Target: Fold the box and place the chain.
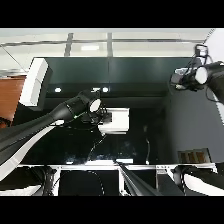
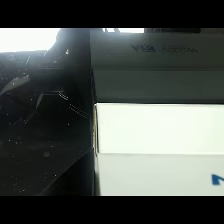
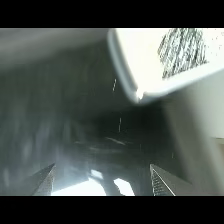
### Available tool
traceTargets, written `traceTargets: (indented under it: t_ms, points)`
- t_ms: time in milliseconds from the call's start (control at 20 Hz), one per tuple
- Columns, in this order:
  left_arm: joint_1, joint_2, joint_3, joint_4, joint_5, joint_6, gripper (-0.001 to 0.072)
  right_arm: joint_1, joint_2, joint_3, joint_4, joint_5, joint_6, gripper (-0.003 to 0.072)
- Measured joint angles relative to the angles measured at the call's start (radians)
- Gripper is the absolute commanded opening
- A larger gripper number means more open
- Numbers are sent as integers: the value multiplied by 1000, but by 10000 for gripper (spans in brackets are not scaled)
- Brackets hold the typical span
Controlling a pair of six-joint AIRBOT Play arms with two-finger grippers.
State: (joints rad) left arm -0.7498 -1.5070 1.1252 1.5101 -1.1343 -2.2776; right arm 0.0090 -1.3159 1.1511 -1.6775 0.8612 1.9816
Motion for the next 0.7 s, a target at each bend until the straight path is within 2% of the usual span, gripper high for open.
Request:
traceTargets:
  t_ms: [150, 250, 450, 550, 700]
  points:
    - [0, 0, 0, 0, 0, 0, 27, -142, -171, 166, 93, -45, -35, 713]
    - [0, 0, 0, 0, 0, 0, 27, -191, -303, 325, 126, 1, -46, 713]
    - [0, 0, 0, 0, 0, 0, 27, -236, -551, 629, 99, 152, -81, 706]
    - [0, 0, 0, 0, 0, 0, 27, -248, -631, 724, 88, 195, -97, 706]
    - [0, 0, 0, 0, 0, 0, 27, -267, -694, 794, 74, 208, -110, 706]
